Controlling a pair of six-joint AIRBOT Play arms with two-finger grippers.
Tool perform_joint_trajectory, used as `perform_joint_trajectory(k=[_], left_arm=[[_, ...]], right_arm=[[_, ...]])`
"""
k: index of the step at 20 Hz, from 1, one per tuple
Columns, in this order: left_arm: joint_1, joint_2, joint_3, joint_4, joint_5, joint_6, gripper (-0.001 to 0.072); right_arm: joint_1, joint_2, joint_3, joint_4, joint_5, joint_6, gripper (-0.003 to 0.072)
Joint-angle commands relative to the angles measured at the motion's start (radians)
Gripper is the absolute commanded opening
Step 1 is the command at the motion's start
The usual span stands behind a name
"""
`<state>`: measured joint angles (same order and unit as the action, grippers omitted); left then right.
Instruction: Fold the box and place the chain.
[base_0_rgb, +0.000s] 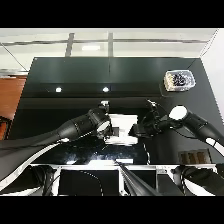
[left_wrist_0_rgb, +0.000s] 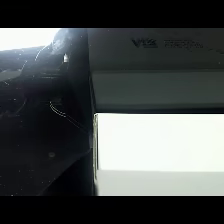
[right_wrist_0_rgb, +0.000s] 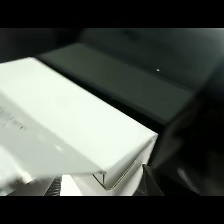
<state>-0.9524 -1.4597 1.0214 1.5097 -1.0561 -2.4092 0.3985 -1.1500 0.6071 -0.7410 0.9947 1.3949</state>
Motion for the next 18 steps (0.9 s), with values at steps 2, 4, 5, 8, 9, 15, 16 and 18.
perform_joint_trajectory(k=[2,4,5,8,9,15,16,18], left_arm=[[0.001,0.0,0.0,0.001,0.002,0.0,0.0027],[0.001,0.0,0.0,0.001,0.001,0.0,0.0028],[0.001,0.0,0.0,0.001,0.0,0.0,0.0027],[0.001,0.0,0.0,0.0,0.0,0.0,0.0027],[0.001,0.0,0.0,0.0,0.001,0.0,0.0027],[0.001,0.0,0.0,0.0,0.0,0.0,0.0027],[0.001,0.0,0.0,0.0,0.0,0.0,0.0027],[0.001,0.0,0.0,0.0,0.0,0.0,0.0027]], right_arm=[[0.217,0.001,0.117,-0.426,-0.065,0.517,0.0547],[0.291,0.001,0.14,-0.578,-0.058,0.715,0.0496],[0.322,0.001,0.146,-0.625,-0.049,0.78,0.0405],[0.382,0.0,0.153,-0.692,-0.014,0.894,0.0378],[0.396,0.0,0.153,-0.715,0.002,0.928,0.0378],[0.418,-0.036,0.155,-0.752,0.02,0.993,0.0376],[0.418,-0.044,0.155,-0.752,0.023,0.993,0.0376],[0.418,-0.058,0.155,-0.752,0.026,0.993,0.0376]])
